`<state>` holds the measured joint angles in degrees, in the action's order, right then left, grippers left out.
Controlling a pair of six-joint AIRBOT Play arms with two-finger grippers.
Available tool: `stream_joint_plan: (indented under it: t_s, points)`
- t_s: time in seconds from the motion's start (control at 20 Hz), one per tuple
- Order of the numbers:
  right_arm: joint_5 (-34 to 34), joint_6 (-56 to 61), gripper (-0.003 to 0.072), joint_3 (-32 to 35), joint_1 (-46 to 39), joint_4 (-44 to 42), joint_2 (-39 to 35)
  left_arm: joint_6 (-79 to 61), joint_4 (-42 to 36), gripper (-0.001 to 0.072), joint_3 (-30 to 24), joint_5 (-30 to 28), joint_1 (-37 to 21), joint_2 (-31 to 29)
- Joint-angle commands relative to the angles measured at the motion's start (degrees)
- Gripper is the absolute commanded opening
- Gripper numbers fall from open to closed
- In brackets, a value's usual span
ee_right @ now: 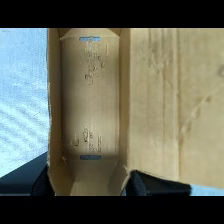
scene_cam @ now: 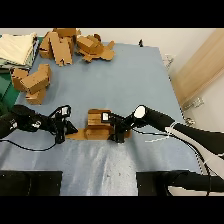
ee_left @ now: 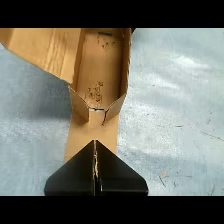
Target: Fold the box.
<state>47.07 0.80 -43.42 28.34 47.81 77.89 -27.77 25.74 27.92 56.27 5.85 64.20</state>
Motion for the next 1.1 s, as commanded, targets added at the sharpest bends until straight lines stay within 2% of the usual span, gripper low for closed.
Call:
stream_joint_plan:
  t_s: [0.0, 0.05, 0.1, 0.2, 0.4, 0.5, 0.6, 0.7, 1.05]
  points:
    - [-0.2, 0.0, 0.055, 0.04, -0.02, 0.0, 0.0, -7.98, -3.87, 0.0013, -3.32, -2.73, 0.96, 0.83]
    - [-0.17, 0.0, 0.055, 0.04, -0.02, -0.02, 0.0, -8.52, -3.23, 0.0174, -2.99, -2.75, 1.99, 1.18]
    - [-0.2, 0.0, 0.055, 0.04, -0.02, -0.02, 0.0, -8.87, -3.56, 0.046, -2.82, -3.1, 3.3, 1.29]
    - [-0.31, 0.0, 0.055, 0.04, -0.02, 0.0, 0.0, -8.9, -3.93, 0.0454, -2.45, -3.93, 5.7, 1.29]
    - [-0.31, 0.0, 0.055, 0.04, -0.02, 0.0, 0.0, -8.87, -5.42, 0.0453, -1.95, -9.4, 9.25, 1.42]
    - [-0.35, 0.0, 0.055, 0.04, -0.02, 0.0, 0.02, -8.87, -5.6, 0.0451, -1.42, -9.4, 9.99, 1.84]
    - [-0.35, 0.0, 0.055, 0.04, -0.02, -0.02, 0.0, -8.9, -5.55, 0.021, -1.03, -10.38, 10.54, 2.05]
    - [-0.35, 0.0, 0.055, 0.04, -0.02, -0.02, 0.0, -8.87, -5.55, 0.021, -1.03, -12.46, 10.6, 2.25]
    - [-0.35, 0.0, 0.055, 0.04, -0.02, -0.02, 0.02, -8.11, -3.69, 0.021, -0.72, -13.2, 11.19, 2.23]
